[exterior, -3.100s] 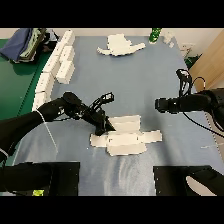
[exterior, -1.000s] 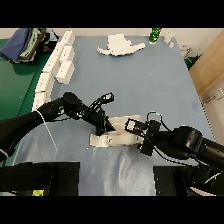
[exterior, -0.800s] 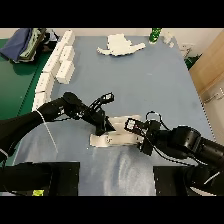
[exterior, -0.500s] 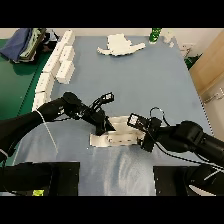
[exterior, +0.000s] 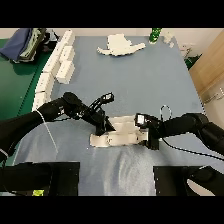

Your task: Fold the box.

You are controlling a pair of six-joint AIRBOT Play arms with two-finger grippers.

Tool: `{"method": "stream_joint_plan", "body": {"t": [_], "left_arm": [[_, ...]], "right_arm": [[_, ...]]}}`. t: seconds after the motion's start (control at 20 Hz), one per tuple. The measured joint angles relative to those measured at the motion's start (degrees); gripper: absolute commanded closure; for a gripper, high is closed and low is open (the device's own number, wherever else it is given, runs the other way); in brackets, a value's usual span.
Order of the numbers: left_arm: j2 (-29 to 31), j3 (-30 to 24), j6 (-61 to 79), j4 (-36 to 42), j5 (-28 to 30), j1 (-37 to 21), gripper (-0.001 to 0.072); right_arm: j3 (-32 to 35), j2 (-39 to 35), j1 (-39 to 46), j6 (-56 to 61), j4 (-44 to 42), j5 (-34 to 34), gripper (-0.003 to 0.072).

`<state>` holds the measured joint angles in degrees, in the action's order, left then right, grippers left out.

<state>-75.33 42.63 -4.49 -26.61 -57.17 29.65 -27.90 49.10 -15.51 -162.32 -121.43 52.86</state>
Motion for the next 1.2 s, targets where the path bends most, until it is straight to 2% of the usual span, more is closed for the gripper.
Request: {"method": "stream_joint_plan", "body": {"t": [0.3,0.75,1.2], "left_arm": [[0.0,0.0,0.0,0.0,0.0,0.0,0.0695],[0.0,0.0,0.0,0.0,0.0,0.0,0.0695],[0.0,0.0,0.0,0.0,0.0,0.0,0.0694]], "right_arm": [[0.0,5.3,1.3,-7.0,-4.6,0.3,-0.0034],[0.0,6.4,1.4,-6.3,-4.8,0.6,-0.0034],[-0.1,10.4,1.4,-7.7,-4.9,-0.3,-0.0021]]}}
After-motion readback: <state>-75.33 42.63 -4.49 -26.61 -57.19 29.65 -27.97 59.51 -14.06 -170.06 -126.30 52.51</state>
